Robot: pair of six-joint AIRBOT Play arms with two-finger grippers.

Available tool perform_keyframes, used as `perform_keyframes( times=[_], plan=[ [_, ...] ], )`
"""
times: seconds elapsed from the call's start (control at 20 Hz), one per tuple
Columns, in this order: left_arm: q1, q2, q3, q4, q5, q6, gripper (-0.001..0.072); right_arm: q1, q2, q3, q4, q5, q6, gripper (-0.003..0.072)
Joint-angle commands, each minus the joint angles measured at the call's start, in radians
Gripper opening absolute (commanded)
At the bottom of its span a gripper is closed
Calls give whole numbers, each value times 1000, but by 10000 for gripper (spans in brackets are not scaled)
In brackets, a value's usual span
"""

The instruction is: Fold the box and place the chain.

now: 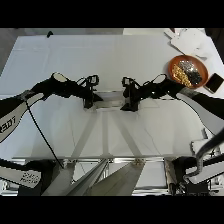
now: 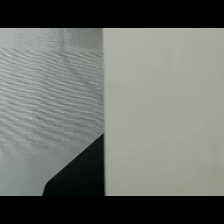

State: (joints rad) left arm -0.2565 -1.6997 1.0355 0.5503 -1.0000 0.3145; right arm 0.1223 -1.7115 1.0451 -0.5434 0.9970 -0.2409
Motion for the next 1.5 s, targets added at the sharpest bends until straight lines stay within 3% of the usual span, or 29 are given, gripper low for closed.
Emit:
perform_keyframes(
  times=[0.0,0.65,1.45],
  plan=[
    [0,0,0,0,1,0,12,14,-3,1,19,3,-23,693],
    [0,0,0,0,1,0,12,12,-37,1,-24,-10,-23,693],
    [0,0,-1,0,1,0,12,-30,-32,1,27,112,-30,693]
  ],
)
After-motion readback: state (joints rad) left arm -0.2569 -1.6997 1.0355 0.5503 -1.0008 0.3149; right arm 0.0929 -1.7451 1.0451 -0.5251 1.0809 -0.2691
